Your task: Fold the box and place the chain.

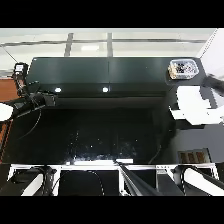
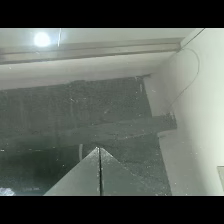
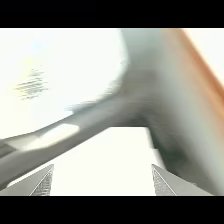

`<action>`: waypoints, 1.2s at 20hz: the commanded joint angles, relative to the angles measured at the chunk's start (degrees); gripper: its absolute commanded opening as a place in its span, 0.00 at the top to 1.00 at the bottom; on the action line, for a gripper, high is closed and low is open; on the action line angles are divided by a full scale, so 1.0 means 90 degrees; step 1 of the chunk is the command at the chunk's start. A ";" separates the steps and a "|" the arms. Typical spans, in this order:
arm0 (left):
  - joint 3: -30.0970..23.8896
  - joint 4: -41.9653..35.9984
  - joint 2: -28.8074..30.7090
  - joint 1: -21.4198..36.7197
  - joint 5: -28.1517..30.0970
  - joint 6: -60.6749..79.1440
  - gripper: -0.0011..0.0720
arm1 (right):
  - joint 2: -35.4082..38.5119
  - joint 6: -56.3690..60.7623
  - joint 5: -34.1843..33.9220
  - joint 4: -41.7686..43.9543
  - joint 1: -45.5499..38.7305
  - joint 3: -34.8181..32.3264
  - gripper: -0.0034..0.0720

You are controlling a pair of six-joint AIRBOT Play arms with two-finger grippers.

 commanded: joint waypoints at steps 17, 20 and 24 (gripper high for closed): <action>0.0000 0.0000 0.0005 0.0000 0.0000 0.0000 0.95 | -0.3259 -0.3555 0.4915 0.0160 -0.1656 0.3507 0.82; 0.0000 0.0000 0.0005 -0.0002 0.0002 0.0000 0.95 | -0.3242 -0.3818 0.5506 0.0141 -0.1472 0.3684 0.88; 0.0000 0.0000 0.0005 0.0000 0.0002 0.0000 0.95 | -0.3014 -0.3650 0.6210 0.0352 -0.1139 0.3735 0.93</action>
